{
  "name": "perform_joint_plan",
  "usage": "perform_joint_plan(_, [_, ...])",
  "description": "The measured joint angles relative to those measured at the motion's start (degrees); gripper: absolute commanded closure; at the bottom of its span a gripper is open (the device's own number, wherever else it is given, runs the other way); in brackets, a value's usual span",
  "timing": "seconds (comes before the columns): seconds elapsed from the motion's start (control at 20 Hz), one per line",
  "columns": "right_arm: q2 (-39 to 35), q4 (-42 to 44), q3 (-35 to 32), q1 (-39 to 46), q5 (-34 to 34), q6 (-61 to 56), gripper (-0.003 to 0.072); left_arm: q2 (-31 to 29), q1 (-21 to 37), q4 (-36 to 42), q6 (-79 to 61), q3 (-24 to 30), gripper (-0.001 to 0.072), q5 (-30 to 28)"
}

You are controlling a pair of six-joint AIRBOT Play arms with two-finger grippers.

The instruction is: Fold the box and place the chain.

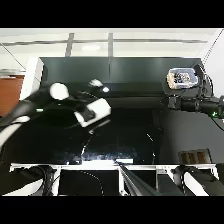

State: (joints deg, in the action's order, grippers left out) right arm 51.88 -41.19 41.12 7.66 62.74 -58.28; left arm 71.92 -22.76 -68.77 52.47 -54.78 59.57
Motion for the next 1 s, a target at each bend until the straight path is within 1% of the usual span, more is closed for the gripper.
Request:
perform_joint_plan(0.1, [0.0, 0.0, 0.0, 0.0, 0.0, 0.0, 0.0648, -5.1, 9.7, -1.3, 2.0, 3.5, 0.0270, 2.6])
perform_joint_plan(0.2, [0.0, 0.0, 0.0, 0.0, -0.1, 0.0, 0.0649, -9.4, 20.9, -2.1, 3.2, 6.7, 0.0271, 3.2])
perform_joint_plan(0.25, [0.0, 0.0, 0.0, 0.0, -0.3, 0.0, 0.0649, -11.0, 26.3, -2.5, 3.5, 7.7, 0.0271, 4.4])
perform_joint_plan(0.4, [0.0, 0.0, 0.0, 0.0, -0.7, 0.0, 0.0648, -13.4, 42.2, -3.2, 3.8, 9.3, 0.0269, 4.9])
perform_joint_plan(0.5, [0.0, 0.0, 0.0, 0.0, -0.8, 0.0, 0.0648, -14.0, 51.0, -3.5, 2.9, 9.7, 0.0268, 3.9])
perform_joint_plan(0.6, [0.0, 0.0, 0.0, 0.0, -1.2, 0.0, 0.0648, -14.2, 58.3, -3.9, 1.0, 10.0, 0.0268, 2.5])
perform_joint_plan(0.7, [0.0, 0.0, 0.0, 0.0, -1.9, 0.0, 0.0648, -13.9, 64.0, -2.9, -2.3, 10.1, 0.0268, 0.2])
perform_joint_plan(0.8, [0.0, 0.0, 0.0, 0.0, -2.7, -0.1, 0.0648, -12.7, 67.3, -0.6, -7.3, 10.2, 0.0268, -1.8])
perform_joint_plan(0.9, [0.0, 0.0, 0.0, 0.0, -3.4, -1.0, 0.0648, -10.7, 68.5, 0.9, -10.8, 10.2, 0.0266, -3.5])
perform_joint_plan(1.0, [0.0, 0.0, 0.0, 0.0, -3.5, -2.2, 0.0648, -8.3, 68.2, 1.7, -13.0, 10.2, 0.0266, -5.2])
